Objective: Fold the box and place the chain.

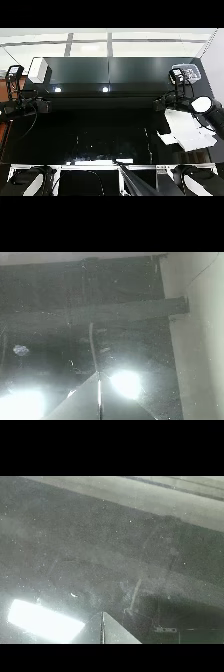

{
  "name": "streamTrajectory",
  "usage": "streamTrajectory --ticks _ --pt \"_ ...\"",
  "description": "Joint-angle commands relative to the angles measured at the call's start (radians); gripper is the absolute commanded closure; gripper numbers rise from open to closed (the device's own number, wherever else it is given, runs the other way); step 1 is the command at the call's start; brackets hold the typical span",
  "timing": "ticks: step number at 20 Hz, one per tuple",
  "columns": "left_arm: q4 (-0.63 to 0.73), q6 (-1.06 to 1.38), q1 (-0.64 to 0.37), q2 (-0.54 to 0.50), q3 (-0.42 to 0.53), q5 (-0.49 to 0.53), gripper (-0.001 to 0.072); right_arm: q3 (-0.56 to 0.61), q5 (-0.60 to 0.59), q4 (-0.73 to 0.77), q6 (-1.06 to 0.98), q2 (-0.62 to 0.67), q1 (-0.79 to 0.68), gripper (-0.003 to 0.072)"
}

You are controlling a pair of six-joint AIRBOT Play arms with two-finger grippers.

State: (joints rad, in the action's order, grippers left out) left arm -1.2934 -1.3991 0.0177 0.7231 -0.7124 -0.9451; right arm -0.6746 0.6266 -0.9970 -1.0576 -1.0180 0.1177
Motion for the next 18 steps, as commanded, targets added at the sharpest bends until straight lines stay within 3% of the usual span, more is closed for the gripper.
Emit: streamTrajectory --ticks 1,14,18 --pt "0.0 0.0 0.0 -0.001 0.0 0.0 0.0684 0.001 0.0 0.0 0.0 -0.001 0.001 0.0668" --pt "0.0 0.0 0.0 -0.001 0.0 0.0 0.0684 0.001 0.0 0.0 0.0 -0.001 0.001 0.0668" --pt "0.0 0.0 0.0 -0.001 0.0 0.0 0.0685 0.001 -0.056 0.143 -0.001 -0.001 0.001 0.0668"
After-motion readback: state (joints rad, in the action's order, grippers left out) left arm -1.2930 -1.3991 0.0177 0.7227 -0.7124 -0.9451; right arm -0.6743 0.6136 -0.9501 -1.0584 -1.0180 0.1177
